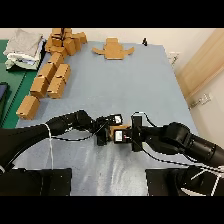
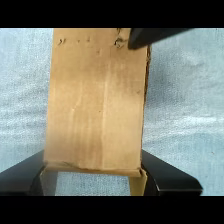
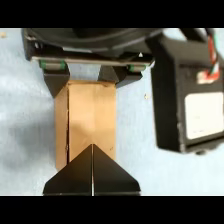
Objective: Fold the box.
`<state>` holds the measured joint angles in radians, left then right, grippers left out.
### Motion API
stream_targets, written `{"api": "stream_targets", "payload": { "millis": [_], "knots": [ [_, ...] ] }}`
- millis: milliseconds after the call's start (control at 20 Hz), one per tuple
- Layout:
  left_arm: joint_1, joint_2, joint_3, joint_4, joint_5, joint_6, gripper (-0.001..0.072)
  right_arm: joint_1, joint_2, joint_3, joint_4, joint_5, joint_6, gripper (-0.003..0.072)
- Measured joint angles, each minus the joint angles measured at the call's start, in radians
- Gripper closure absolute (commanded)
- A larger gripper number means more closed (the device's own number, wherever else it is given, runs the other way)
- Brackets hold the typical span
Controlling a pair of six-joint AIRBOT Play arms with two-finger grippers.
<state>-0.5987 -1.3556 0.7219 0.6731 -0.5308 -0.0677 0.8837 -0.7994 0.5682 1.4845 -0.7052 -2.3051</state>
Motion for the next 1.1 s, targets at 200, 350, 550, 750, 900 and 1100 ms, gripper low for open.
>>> {"api": "stream_targets", "payload": {
  "millis": [200,350,550,750,900,1100],
  "knots": [
    [0.000,0.000,0.000,0.000,0.000,0.000,0.0230,-0.001,-0.022,-0.002,-0.016,-0.009,0.019,0.0683],
    [0.000,0.000,0.000,0.000,0.000,0.000,0.0230,-0.001,-0.038,-0.003,-0.019,-0.011,0.026,0.0683],
    [0.000,0.000,0.000,0.000,0.000,0.000,0.0230,-0.002,-0.048,-0.006,-0.019,-0.011,0.029,0.0683],
    [0.000,0.000,0.000,0.000,0.000,0.000,0.0230,-0.002,-0.059,-0.006,-0.018,-0.010,0.030,0.0682],
    [0.000,0.000,0.000,0.000,0.000,0.000,0.0230,-0.002,-0.065,-0.006,-0.018,-0.010,0.030,0.0682],
    [0.000,0.000,0.000,0.000,0.000,0.000,0.0230,-0.002,-0.042,-0.005,-0.019,-0.014,0.039,0.0682]
  ]
}}
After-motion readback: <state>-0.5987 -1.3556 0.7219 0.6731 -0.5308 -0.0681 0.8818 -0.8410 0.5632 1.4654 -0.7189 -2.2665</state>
